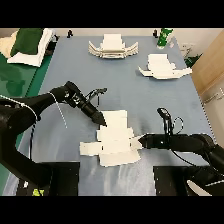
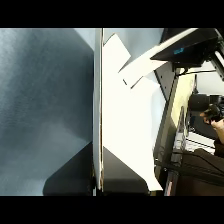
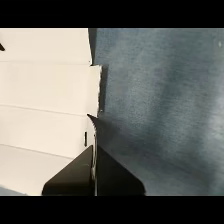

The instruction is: Fold the box.

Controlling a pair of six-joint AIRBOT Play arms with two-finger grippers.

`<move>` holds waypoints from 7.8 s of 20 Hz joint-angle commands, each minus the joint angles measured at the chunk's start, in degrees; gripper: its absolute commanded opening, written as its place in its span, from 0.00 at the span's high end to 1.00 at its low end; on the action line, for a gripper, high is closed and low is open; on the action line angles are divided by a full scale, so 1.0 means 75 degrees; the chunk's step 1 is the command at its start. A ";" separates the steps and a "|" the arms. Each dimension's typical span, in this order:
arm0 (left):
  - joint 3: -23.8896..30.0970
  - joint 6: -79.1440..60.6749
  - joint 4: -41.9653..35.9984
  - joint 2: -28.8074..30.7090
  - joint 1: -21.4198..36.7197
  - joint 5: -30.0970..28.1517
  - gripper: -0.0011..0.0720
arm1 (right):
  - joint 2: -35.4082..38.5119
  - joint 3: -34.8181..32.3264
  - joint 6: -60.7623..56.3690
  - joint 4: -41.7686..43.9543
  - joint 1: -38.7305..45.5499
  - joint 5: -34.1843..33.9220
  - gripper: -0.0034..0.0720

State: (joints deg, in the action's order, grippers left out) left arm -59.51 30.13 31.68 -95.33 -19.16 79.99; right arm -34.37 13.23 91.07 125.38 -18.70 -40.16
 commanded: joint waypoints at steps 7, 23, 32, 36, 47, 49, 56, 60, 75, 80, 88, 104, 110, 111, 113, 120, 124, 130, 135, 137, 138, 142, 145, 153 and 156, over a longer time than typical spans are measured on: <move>-0.0338 -0.0737 -0.0338 0.0603 -0.0131 -0.0230 0.97 | 0.0006 0.0653 -0.0338 -0.3453 0.0405 0.0000 0.49; 0.1906 -0.3465 -0.0353 0.3450 -0.1856 -0.4532 0.98 | 0.0023 0.2425 -0.2028 -0.4674 0.1323 -0.0265 0.70; 0.2801 -0.4092 -0.0341 0.3821 -0.2588 -0.5249 0.97 | 0.0006 0.2422 -0.2229 -0.4456 0.1323 -0.0256 0.70; 0.2801 -0.4068 -0.0338 0.3617 -0.2591 -0.5190 0.97 | 0.0006 0.2422 -0.2226 -0.4389 0.1323 -0.0256 0.70; 0.3249 -0.5738 -0.0831 0.5269 -0.2964 -0.6991 0.97 | 0.0006 0.2422 -0.2226 -0.4153 0.1303 -0.0256 0.70; 0.3707 -0.5741 -0.0828 0.5342 -0.3308 -0.7309 0.97 | 0.0006 0.2422 -0.2226 -0.4138 0.1303 -0.0256 0.70; 0.4546 -0.5671 -0.0831 0.5324 -0.3800 -0.8128 0.97 | 0.0006 0.2422 -0.2226 -0.3993 0.1303 -0.0256 0.70; 0.4546 -0.5668 -0.0831 0.5278 -0.3800 -0.8107 0.97 | 0.0006 0.2422 -0.2226 -0.3931 0.1303 -0.0259 0.70; 0.4013 -0.4010 0.0367 0.5278 -0.3765 -0.6394 0.97 | 0.0006 0.2422 -0.2226 -0.3850 0.1303 -0.0259 0.78; 0.3515 -0.4007 0.0414 0.5251 -0.3238 -0.5840 0.97 | 0.0006 0.2422 -0.2226 -0.3850 0.1303 -0.0259 0.78; 0.2690 -0.4100 0.0405 0.4272 -0.2658 -0.5010 0.97 | 0.0006 0.2422 -0.2226 -0.3654 0.1303 -0.0262 0.78; 0.3433 -0.2766 0.1064 0.4811 -0.3547 -0.5913 0.97 | 0.0006 0.2407 -0.2226 -0.3649 0.1303 -0.0353 0.78; 0.3401 -0.2296 0.1361 0.4811 -0.3544 -0.5566 0.97 | 0.0006 0.2407 -0.2226 -0.3587 0.1291 -0.0356 0.78; 0.3404 -0.2212 0.1416 0.4806 -0.3544 -0.5429 0.97 | 0.0006 0.2407 -0.2226 -0.3590 0.1291 -0.0353 0.78; 0.3404 -0.2215 0.1440 0.4791 -0.3544 -0.5254 0.97 | 0.0006 0.2407 -0.2226 -0.3590 0.1291 -0.0350 0.78; 0.3401 -0.2734 0.1434 0.4759 -0.3541 -0.5182 0.97 | 0.0006 0.2407 -0.2226 -0.3587 0.1288 -0.0358 0.78; 0.3401 -0.2978 0.1437 0.4759 -0.3532 -0.5182 0.97 | 0.0006 0.2407 -0.2226 -0.3576 0.1288 -0.0385 0.78; 0.3232 -0.3095 0.1425 0.4747 -0.3529 -0.5176 0.97 | 0.0006 0.2407 -0.2226 -0.3567 0.1288 -0.0382 0.78; 0.3244 -0.2722 0.1390 0.4339 -0.3538 -0.4980 0.97 | 0.0006 0.2407 -0.2226 -0.3532 0.1285 -0.0417 0.78; 0.3238 -0.2463 0.1387 0.4334 -0.3535 -0.4995 0.97 | 0.0006 0.2407 -0.2226 -0.3535 0.1288 -0.0545 0.78; 0.3235 -0.2425 0.1387 0.4345 -0.3535 -0.4983 0.97 | 0.0006 0.2407 -0.2224 -0.3535 0.1285 -0.0600 0.78; 0.3229 -0.2413 0.1393 0.4488 -0.3526 -0.5074 0.97 | 0.0006 0.2407 -0.2224 -0.3538 0.1288 -0.0679 0.78; 0.3226 -0.2410 0.1411 0.4552 -0.3526 -0.5275 0.97 | 0.0009 0.2407 -0.2224 -0.3538 0.1285 -0.0679 0.78; 0.3226 -0.2410 0.1408 0.4552 -0.3529 -0.5254 0.97 | 0.0009 0.2407 -0.2221 -0.3535 0.1285 -0.0766 0.91; 0.3226 -0.2410 0.1408 0.4552 -0.3529 -0.5251 0.97 | 0.0067 0.2413 -0.2224 -0.3331 0.1285 -0.1498 0.95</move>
State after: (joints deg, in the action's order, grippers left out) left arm -35.29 12.05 42.37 -61.23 -45.67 40.60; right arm -34.15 31.31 74.39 99.26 -8.99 -47.16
